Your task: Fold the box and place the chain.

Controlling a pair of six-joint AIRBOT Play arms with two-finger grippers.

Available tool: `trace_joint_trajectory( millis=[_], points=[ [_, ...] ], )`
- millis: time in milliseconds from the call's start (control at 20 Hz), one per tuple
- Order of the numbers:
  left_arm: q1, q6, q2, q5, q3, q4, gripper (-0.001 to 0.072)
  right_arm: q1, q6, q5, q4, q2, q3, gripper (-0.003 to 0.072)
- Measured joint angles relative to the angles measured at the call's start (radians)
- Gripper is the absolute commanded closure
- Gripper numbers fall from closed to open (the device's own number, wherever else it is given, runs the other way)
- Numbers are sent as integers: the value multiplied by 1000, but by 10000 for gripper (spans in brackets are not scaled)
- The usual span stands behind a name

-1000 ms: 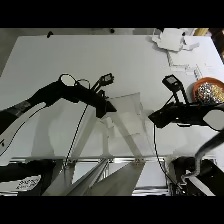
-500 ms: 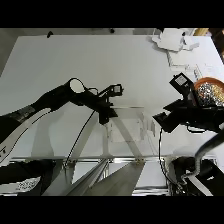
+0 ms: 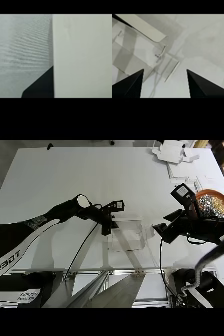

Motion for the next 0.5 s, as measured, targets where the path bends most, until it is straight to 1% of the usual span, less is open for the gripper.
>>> trace_joint_trajectory(
  millis=[250, 500],
  points=[
    [0, 35, -3, 4, 0, -1, 700, 0, -43, 20, 0, 0, 0, 101],
    [0, 44, -4, 7, 0, 0, 700, 0, -157, 40, 0, 0, 0, 102]
  ],
)
